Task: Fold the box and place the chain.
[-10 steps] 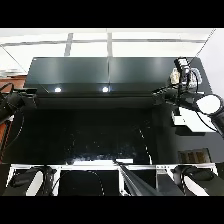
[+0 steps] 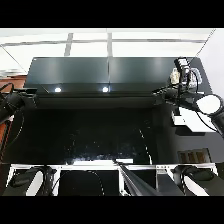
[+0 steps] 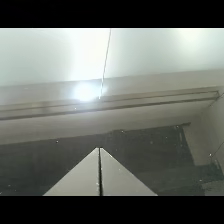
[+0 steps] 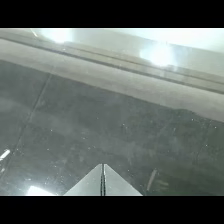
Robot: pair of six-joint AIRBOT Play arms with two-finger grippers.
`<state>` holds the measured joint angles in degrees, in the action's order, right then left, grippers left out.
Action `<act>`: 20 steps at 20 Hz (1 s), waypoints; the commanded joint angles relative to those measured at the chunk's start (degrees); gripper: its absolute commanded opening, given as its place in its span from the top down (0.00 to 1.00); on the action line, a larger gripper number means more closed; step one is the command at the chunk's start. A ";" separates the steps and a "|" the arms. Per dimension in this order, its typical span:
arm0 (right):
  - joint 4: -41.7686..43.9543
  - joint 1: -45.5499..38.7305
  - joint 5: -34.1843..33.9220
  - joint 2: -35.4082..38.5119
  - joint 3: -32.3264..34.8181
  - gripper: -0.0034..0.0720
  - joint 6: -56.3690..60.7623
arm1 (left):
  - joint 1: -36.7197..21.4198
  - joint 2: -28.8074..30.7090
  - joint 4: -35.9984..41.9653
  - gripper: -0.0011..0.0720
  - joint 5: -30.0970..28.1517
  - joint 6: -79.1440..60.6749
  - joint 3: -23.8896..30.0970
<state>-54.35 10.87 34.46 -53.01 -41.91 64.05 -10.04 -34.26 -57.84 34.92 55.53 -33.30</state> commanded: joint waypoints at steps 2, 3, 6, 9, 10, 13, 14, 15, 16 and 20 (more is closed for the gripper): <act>2.97 0.07 -3.63 -0.04 -0.04 0.93 0.02 | 0.04 -0.02 0.00 0.95 -0.02 -0.02 0.04; 3.04 -0.13 -4.63 -0.04 -0.04 0.91 0.02 | 0.04 -0.02 0.00 0.95 -0.02 0.00 0.04; 0.94 -4.37 -5.11 -0.04 -0.09 0.01 6.91 | 0.04 -0.02 0.17 0.95 -0.04 0.20 0.04; -16.15 -17.55 0.07 -0.33 -0.92 0.02 27.65 | 0.04 -0.02 0.46 0.95 -0.72 0.20 0.04; -21.40 -24.00 3.13 -1.18 -2.47 0.02 31.87 | 0.07 -0.04 1.55 0.95 -2.60 0.22 0.04; -23.78 -44.81 14.32 -7.58 -10.95 0.02 25.57 | 0.07 -0.50 6.71 0.95 -3.61 0.24 0.17; -22.84 -50.25 17.38 -10.40 -14.14 0.02 22.05 | 0.07 -1.14 7.85 0.94 -3.61 0.24 0.17; -21.75 -55.04 20.52 -13.66 -17.70 0.02 18.01 | 0.07 -1.84 7.78 0.94 -3.61 0.22 0.17; -21.42 -58.51 23.32 -16.90 -20.81 0.02 14.69 | 0.04 -2.54 7.78 0.94 -3.65 0.24 0.17; -21.07 -65.22 33.55 -29.94 -30.56 0.02 1.49 | 0.07 -5.66 7.56 0.01 -3.04 0.26 0.17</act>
<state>-75.22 -48.03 58.96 -74.89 -65.91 75.16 -9.98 -37.95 -50.83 31.64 55.88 -33.15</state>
